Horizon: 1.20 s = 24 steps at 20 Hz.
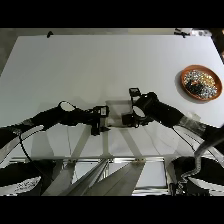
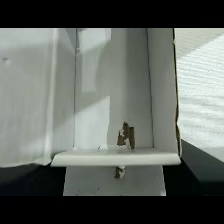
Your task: Fold the box and place the chain.
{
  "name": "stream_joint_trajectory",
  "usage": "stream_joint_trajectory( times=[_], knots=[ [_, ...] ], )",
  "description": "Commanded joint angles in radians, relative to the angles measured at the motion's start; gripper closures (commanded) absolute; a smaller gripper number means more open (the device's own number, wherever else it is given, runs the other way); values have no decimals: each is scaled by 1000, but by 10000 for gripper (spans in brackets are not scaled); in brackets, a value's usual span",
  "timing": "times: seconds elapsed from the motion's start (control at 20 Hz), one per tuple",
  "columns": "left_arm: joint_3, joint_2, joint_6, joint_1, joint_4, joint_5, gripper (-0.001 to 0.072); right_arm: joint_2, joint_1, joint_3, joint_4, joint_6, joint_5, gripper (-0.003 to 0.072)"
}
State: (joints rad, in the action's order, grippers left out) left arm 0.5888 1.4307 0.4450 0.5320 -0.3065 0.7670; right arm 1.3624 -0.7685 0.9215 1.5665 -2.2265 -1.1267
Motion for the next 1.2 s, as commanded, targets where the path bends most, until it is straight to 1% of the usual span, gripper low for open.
stream_joint_trajectory(
  times=[0.0, 0.15, 0.25, 0.3, 0.35, 0.45, 0.55, 0.6, 0.7, 0.8, 0.85, 0.9, 1.0, 1.15],
  knots=[
    [1, 0, 0, 0, 0, 0, 378, -97, 20, 1, 5, 50, -37, 197],
    [1, 0, 0, 0, 0, 1, 378, -229, 64, 1, -10, 123, -70, 197],
    [1, 0, 0, 0, 0, 1, 378, -332, 98, 1, -14, 243, -135, 198],
    [1, 0, 0, 0, 0, 0, 378, -381, 139, 1, 4, 301, -144, 198],
    [1, 0, 0, 0, 0, 0, 378, -416, 201, 1, 27, 336, -129, 199],
    [1, 0, 0, 0, 0, 0, 378, -438, 422, 1, 26, 414, -10, 200],
    [1, 0, 0, 0, 0, 0, 378, -389, 664, 1, 16, 511, 169, 209],
    [1, 0, 0, 0, 0, 0, 378, -350, 767, 1, 15, 540, 238, 209],
    [1, 0, 0, 0, 0, 0, 378, -248, 958, 1, 15, 595, 333, 209],
    [1, 0, 0, 0, -1, 1, 378, -144, 1093, 15, 14, 693, 399, 206],
    [1, 0, 0, 0, 0, 1, 378, -93, 1136, 37, 14, 723, 414, 201],
    [1, 0, 0, 0, 0, 0, 378, -35, 1170, 73, 15, 740, 414, 143],
    [1, 0, 0, 0, 0, 1, 378, 68, 1205, 157, 16, 740, 410, 134],
    [1, 0, 0, 0, 0, 0, 378, 186, 1200, 265, 19, 744, 379, 136]
  ],
)
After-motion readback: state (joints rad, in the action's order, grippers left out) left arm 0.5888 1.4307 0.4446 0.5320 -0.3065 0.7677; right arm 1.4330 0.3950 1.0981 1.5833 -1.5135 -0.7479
